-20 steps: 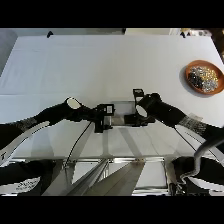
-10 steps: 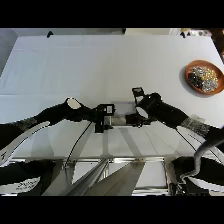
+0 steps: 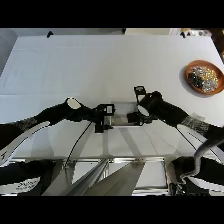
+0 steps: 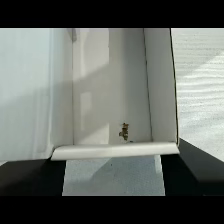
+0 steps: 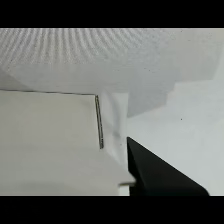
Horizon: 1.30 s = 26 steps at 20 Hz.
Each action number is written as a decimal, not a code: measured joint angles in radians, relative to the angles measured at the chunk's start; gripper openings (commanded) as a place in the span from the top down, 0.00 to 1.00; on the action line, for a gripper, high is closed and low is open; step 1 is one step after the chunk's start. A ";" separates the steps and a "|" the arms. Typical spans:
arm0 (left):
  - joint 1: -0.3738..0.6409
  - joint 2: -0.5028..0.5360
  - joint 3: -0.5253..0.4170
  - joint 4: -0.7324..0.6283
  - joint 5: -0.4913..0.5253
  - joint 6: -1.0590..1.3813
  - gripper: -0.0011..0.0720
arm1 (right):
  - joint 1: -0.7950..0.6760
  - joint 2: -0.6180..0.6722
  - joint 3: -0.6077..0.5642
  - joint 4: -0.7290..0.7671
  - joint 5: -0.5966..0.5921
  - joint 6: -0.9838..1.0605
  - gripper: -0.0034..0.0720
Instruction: Fold the box and place the chain.
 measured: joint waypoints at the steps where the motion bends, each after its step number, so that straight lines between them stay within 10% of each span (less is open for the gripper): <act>1: 0.000 0.000 0.000 0.000 0.000 0.000 0.61 | -0.002 -0.003 0.000 0.004 -0.006 -0.002 0.66; 10: 0.000 0.000 0.000 -0.001 -0.002 -0.003 0.61 | -0.006 -0.013 -0.010 0.049 -0.045 -0.007 0.92; 12: 0.000 0.000 0.000 -0.001 -0.002 -0.003 0.61 | -0.006 -0.013 -0.013 0.061 -0.045 -0.018 0.86; 14: 0.000 0.000 0.000 0.001 -0.005 0.003 0.61 | -0.005 -0.014 -0.017 0.080 -0.046 -0.031 0.57; 26: 0.000 0.000 0.000 0.000 -0.005 0.000 0.61 | -0.192 0.203 0.102 0.055 0.149 -0.296 0.65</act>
